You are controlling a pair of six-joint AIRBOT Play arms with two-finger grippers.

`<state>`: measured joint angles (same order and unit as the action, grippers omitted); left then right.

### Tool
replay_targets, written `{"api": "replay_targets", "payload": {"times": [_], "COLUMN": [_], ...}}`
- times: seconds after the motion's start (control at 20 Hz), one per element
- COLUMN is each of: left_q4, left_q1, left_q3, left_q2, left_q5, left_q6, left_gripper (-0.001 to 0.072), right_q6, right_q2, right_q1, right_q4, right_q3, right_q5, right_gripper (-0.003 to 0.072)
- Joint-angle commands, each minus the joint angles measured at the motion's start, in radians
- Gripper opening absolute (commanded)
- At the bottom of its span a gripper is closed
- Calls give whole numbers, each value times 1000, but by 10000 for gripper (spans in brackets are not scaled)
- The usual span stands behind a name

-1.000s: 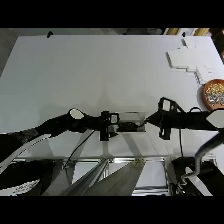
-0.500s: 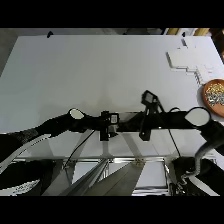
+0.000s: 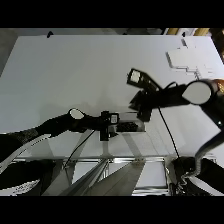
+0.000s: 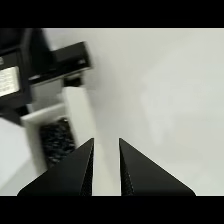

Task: Fold the box and place the chain.

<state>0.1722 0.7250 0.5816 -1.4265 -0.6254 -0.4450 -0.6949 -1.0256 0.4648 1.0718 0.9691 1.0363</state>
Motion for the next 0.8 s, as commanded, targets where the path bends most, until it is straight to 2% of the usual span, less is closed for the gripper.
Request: {"api": "replay_targets", "payload": {"times": [0.0, 0.1, 0.2, 0.4, 0.5, 0.75], "left_q4": [0, 0, 0, 0, 0, 0], "left_q1": [0, 0, 0, 0, 0, 0], "left_q3": [0, 0, 0, 0, 0, 0], "left_q2": [0, 0, 0, 0, 1, 0], "left_q5": [0, -1, 0, 0, -1, 0], "left_q6": [0, 0, 0, 0, 0, 0], "left_gripper": [345, 345, 345, 345, 345, 345], "right_q6": [24, 67, 109, 183, 186, 257], "right_q2": [-111, -164, -161, -91, -45, 23], "right_q1": [-58, -42, 3, 113, 148, 203], "right_q4": [60, 67, 63, 50, 46, 48], "right_q3": [63, 27, -43, -179, -228, -290], "right_q5": [52, 82, 76, 19, -43, -99], "right_gripper": [158, 159, 162, 167, 207, 208]}}
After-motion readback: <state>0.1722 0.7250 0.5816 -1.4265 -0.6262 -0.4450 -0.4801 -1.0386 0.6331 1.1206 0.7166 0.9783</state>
